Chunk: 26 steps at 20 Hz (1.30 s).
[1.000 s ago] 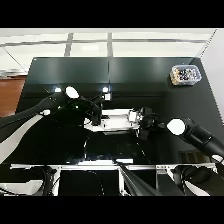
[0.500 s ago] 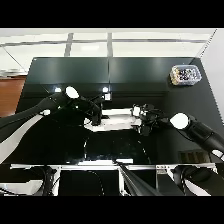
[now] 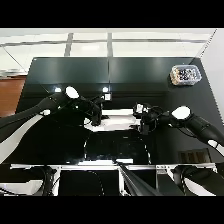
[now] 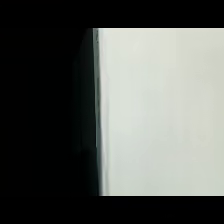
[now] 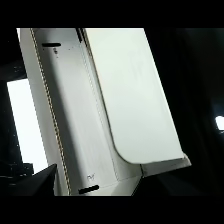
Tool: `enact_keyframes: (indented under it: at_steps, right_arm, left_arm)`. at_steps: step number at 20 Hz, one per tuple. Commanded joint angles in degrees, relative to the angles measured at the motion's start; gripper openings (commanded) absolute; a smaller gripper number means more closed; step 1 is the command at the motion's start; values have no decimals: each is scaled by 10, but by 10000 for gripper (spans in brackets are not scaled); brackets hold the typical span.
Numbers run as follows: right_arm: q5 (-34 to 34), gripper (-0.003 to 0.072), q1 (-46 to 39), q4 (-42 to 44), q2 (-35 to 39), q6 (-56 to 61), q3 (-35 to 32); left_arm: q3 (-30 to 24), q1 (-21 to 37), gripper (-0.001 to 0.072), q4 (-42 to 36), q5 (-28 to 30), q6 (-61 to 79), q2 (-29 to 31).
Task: Fold the box and place the chain.
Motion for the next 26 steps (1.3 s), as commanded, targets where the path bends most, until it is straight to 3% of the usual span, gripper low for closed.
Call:
enact_keyframes:
  at_steps: [1, 13, 26]
  right_arm:
    - [26, 704, -5, 21, -21, -43, 1]
    - [-1, 704, 30, -31, -83, -52, 1]
    - [-8, 703, 31, -31, -84, -42, 2]
  left_arm:
    - [0, 0, 24, 0, -6, 0, 0]
    - [0, 0, 24, 0, -10, 0, 0]
    - [0, 0, 24, 0, -11, 0, 0]
